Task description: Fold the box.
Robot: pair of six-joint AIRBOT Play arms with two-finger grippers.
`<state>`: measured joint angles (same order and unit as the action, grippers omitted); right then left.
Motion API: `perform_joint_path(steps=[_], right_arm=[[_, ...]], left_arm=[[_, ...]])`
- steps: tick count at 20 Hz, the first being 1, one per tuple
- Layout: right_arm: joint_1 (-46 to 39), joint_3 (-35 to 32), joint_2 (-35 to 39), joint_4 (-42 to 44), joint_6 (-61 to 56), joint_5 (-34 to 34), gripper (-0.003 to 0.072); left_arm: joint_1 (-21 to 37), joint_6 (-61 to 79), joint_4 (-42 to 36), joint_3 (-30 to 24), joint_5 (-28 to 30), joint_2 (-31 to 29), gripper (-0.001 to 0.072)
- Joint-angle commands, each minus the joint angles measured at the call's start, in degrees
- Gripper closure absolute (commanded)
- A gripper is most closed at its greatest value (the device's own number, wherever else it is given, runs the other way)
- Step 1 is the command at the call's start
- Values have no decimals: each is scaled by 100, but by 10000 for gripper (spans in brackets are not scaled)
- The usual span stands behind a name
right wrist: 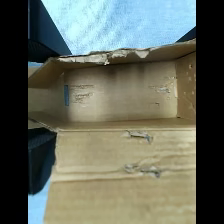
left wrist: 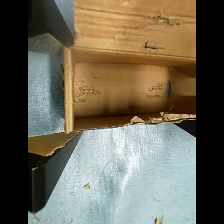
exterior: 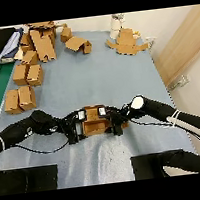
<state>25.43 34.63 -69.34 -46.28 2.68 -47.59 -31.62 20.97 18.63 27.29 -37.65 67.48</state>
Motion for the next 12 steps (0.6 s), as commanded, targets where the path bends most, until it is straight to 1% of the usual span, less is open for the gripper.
perform_joint_path(steps=[1, 2, 5, 7, 12], right_arm=[[2, 4, 2, 2, -2, 7, 229], [2, 4, 2, 2, -2, 7, 229], [2, 4, 2, 2, -2, 7, 229], [2, 4, 2, 2, -2, 7, 229], [2, 4, 2, 2, -2, 4, 229]], left_arm=[[-57, -393, 190, 28, 186, 11, 21], [-55, -544, 264, 57, 251, 39, 22], [-59, -601, 490, 195, 61, 179, 22], [-103, -601, 568, 267, 70, 249, 22], [-162, -597, 610, 278, 111, 260, 22]])
